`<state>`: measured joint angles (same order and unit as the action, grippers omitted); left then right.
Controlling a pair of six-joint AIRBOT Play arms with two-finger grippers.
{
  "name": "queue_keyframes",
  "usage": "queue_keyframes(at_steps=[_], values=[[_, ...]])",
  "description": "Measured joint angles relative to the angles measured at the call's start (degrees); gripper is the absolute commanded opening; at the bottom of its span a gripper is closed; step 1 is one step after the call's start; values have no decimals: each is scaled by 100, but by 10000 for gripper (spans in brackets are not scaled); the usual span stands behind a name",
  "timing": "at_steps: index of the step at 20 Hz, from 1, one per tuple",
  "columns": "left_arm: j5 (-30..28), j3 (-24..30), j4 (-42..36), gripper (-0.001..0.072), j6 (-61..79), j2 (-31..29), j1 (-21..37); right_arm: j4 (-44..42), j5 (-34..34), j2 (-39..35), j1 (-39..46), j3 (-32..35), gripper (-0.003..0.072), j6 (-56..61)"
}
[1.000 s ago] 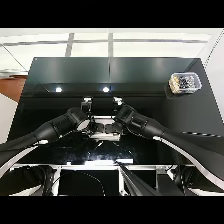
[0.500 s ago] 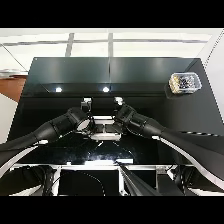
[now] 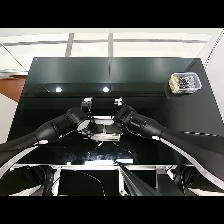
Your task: Fold the box and place the chain.
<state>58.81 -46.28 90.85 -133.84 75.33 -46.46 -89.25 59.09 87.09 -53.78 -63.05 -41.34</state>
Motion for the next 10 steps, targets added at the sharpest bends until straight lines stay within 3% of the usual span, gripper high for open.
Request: queue_keyframes(at_steps=[9, 10], values=[[-7, 0, -2, 35, -22, 2, 0, 181, 402, -79, -2, -195, 367, 199], [-7, 0, -2, 35, -22, 2, 0, 223, 457, -79, -9, -195, 295, 328]])
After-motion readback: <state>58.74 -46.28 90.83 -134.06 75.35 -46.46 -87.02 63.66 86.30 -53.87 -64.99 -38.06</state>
